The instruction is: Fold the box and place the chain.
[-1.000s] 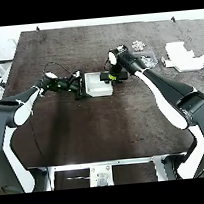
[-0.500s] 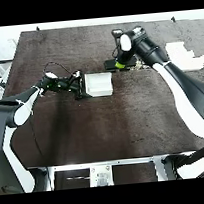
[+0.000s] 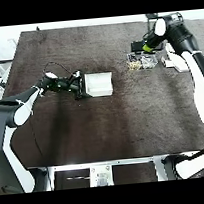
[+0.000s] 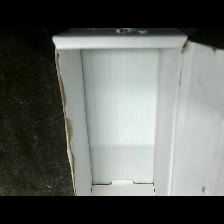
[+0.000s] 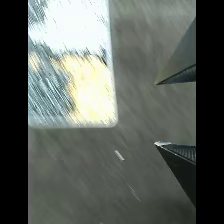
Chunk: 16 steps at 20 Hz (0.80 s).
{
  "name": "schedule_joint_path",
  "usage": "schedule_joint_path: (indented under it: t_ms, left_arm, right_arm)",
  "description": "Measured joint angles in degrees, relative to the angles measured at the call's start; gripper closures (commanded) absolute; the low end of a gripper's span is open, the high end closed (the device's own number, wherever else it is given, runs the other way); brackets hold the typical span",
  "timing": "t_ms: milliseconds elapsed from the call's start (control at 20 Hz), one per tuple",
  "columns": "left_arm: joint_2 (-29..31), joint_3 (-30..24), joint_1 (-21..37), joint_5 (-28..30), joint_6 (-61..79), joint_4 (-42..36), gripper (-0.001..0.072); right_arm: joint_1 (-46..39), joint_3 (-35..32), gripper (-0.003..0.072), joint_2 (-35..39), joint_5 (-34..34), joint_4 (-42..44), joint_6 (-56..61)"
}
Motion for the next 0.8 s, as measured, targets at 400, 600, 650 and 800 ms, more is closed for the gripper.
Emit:
schedule_joint_path:
  t_ms: [400,600,650,800]
  left_arm:
    - [0.00,0.00,0.00,0.02,0.00,0.00,0.0355]
    - [0.00,0.00,0.00,0.02,0.00,-0.02,0.0355]
    - [0.00,0.00,0.00,0.02,0.00,-0.02,0.0355]
    - [0.00,0.00,0.00,0.02,0.00,-0.02,0.0355]
  right_arm:
    - [-8.11,0.00,0.0293,-10.12,-6.99,13.27,-10.01]
    - [-8.61,0.00,0.0321,-13.42,-9.35,16.92,-11.91]
    - [-8.70,0.00,0.0321,-13.99,-9.81,17.55,-12.17]
    - [-8.66,0.02,0.0321,-15.06,-11.08,19.47,-12.55]
